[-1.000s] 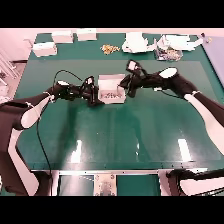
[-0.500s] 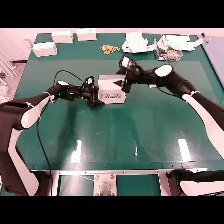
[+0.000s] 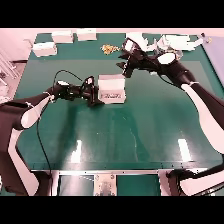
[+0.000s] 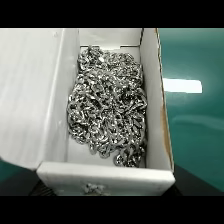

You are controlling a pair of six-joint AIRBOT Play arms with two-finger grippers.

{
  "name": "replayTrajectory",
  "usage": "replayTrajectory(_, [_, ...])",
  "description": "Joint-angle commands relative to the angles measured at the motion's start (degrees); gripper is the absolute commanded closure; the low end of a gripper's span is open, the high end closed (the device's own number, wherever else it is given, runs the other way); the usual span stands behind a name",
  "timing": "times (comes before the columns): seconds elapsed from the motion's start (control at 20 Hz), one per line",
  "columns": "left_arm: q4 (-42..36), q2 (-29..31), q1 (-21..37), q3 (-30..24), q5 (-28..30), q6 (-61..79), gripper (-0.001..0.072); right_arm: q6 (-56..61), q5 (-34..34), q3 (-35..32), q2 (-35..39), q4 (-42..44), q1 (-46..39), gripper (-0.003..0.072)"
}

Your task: Fold the box and place the chain.

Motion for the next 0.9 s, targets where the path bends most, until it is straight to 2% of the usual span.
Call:
replayTrajectory(0.0, [0.0, 0.0, 0.0, 0.0, 0.0, 0.0, 0.0420, -0.6, 4.2, 3.5, -5.6, -0.2, -0.2, 0.0351])
replayTrajectory(0.15, [0.0, 0.0, 0.0, 0.0, 0.0, 0.0, 0.0419, -0.6, 8.3, 3.6, -6.6, -5.5, -0.2, 0.0353])
replayTrajectory(0.2, [0.0, 0.0, 0.0, 0.0, 0.0, 0.0, 0.0419, -0.6, 9.3, 3.7, -6.6, -7.0, -0.4, 0.0389])
replayTrajectory(0.25, [0.0, 0.0, 0.0, 0.0, 0.0, 0.0, 0.0420, -0.6, 11.0, 4.1, -6.6, -8.2, -0.7, 0.0390])
replayTrajectory(0.5, [0.0, 0.0, 0.0, 0.0, 0.0, 0.0, 0.0420, 0.1, 23.1, 6.4, -6.2, -9.0, -1.9, 0.0388])
replayTrajectory(0.85, [0.0, 0.0, 0.0, 0.0, 0.0, 0.0, 0.0420, 1.4, 28.9, 6.5, -5.2, -9.2, -1.9, 0.0387])
